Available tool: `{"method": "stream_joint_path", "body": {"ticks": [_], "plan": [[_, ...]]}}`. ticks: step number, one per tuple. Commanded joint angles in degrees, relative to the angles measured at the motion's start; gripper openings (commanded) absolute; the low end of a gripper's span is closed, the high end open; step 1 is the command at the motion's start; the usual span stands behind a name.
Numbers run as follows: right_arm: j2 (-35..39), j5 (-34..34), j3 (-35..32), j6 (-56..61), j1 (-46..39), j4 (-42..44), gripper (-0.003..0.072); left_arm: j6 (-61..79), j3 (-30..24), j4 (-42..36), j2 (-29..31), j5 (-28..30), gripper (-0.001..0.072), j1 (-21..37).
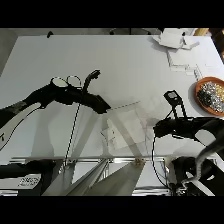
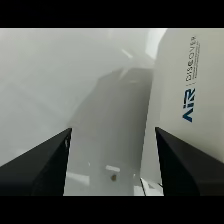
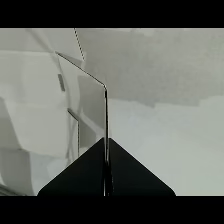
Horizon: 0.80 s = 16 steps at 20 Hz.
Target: Fold the box and place the chain.
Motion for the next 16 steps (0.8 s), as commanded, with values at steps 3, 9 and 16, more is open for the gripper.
{"method": "stream_joint_path", "body": {"ticks": [3, 9, 16], "plan": [[0.07, 0.00, -0.02, -0.09, 0.04, 0.00, 0.0019, 3.76, 0.48, 1.38, -0.83, -3.08, 0.0574, 2.40], [0.07, 0.00, -0.02, -0.09, 0.04, 0.02, 0.0019, -1.49, 0.46, 13.62, 10.21, -8.70, 0.0557, 11.32], [0.07, 0.02, -0.02, -0.07, 0.04, 0.37, 0.0019, 2.19, 0.46, 11.93, 6.23, 0.87, 0.0561, -2.25]]}}
